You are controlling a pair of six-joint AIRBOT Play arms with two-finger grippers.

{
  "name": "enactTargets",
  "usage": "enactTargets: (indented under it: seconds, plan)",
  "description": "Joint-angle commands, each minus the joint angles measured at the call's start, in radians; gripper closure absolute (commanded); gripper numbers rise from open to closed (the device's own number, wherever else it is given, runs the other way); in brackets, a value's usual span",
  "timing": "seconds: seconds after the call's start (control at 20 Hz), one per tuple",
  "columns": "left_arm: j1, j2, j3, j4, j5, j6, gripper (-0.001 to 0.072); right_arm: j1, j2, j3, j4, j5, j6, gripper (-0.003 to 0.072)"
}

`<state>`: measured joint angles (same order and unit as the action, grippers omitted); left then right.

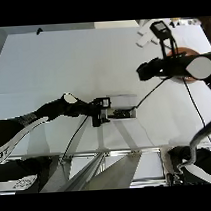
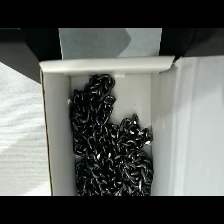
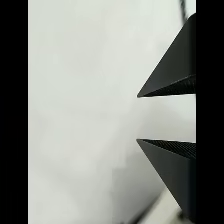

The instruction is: Fold the box and place the chain.

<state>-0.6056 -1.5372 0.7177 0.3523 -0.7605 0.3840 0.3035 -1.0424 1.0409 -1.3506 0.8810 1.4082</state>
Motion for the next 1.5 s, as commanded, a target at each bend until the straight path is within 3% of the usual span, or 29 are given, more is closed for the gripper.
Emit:
enactTargets:
  seconds: [0.0,0.05,0.15,0.25,0.3,0.55,1.0,1.15,1.2,1.25,1.45]
  plan:
    - [-0.001,0.001,-0.001,0.0,0.0,0.0,0.07,-0.166,-0.098,0.022,-0.071,0.039,0.009,0.0206]
    - [0.0,0.001,-0.001,0.0,0.0,0.0,0.07,-0.192,-0.148,0.022,-0.071,0.052,0.009,0.0059]
    - [0.0,0.001,-0.001,0.0,0.0,0.0,0.07,-0.212,-0.247,0.022,-0.086,0.074,0.009,0.0064]
    - [-0.001,0.001,-0.001,0.0,0.0,0.0,0.07,-0.212,-0.333,0.022,-0.113,0.077,0.034,0.0354]
    - [0.0,0.001,-0.001,0.0,0.0,0.0,0.07,-0.212,-0.368,0.022,-0.115,0.077,0.037,0.0389]
    - [0.0,0.001,-0.001,0.0,0.0,0.0,0.07,-0.212,-0.468,0.022,-0.159,0.108,0.156,0.0389]
    - [0.0,0.001,-0.001,0.0,0.0,0.0,0.07,-0.212,-0.478,0.022,-0.225,0.123,0.219,0.0406]
    - [0.0,0.001,-0.001,0.0,0.0,0.0,0.07,-0.211,-0.507,0.022,-0.224,0.13,0.219,0.0468]
    - [0.0,0.001,-0.001,0.0,0.0,0.0,0.07,-0.211,-0.514,0.022,-0.225,0.135,0.218,0.0537]
    - [0.0,0.001,-0.001,0.0,0.0,0.0,0.07,-0.211,-0.513,0.022,-0.224,0.151,0.2,0.067]
    - [-0.001,0.001,-0.001,0.0,0.001,0.0,0.07,-0.211,-0.434,0.022,-0.278,0.262,0.128,0.0669]
